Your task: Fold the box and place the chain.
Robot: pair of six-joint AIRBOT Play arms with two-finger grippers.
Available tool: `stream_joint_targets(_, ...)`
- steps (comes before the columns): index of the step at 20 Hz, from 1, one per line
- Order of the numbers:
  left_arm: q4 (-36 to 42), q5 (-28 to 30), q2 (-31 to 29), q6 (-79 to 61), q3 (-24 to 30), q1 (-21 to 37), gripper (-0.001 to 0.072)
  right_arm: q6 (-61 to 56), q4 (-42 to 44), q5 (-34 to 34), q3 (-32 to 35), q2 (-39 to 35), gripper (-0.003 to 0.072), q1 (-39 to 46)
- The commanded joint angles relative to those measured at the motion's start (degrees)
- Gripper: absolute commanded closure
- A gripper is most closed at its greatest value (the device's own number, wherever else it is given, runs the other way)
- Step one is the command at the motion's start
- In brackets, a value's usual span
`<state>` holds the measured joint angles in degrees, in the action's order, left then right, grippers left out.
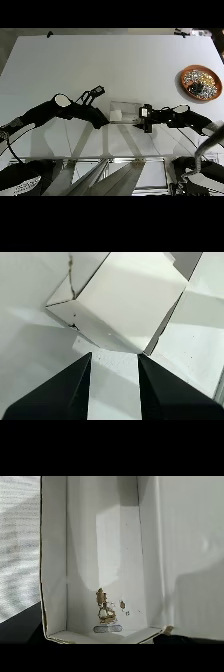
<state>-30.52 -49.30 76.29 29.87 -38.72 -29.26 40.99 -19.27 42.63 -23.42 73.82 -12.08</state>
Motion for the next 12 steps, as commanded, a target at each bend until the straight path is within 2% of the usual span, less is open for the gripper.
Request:
stream_joint_targets(1, 0.42, 2.43, -0.07, 0.09, -0.07, -0.48, 0.0398, 0.02, 0.00, 0.00, -0.02, -0.02, 0.0270, 0.00)
stream_joint_targets(8, -0.72, 2.01, -1.29, 4.04, -0.90, 1.20, 0.0399, 0.02, 0.00, 0.02, -0.02, -0.02, 0.0270, 0.00)
stream_joint_targets(12, -5.64, 1.27, -3.58, 8.90, -0.90, 3.72, 0.0406, 0.02, 0.00, 0.00, -0.02, -0.02, 0.0270, 0.00)
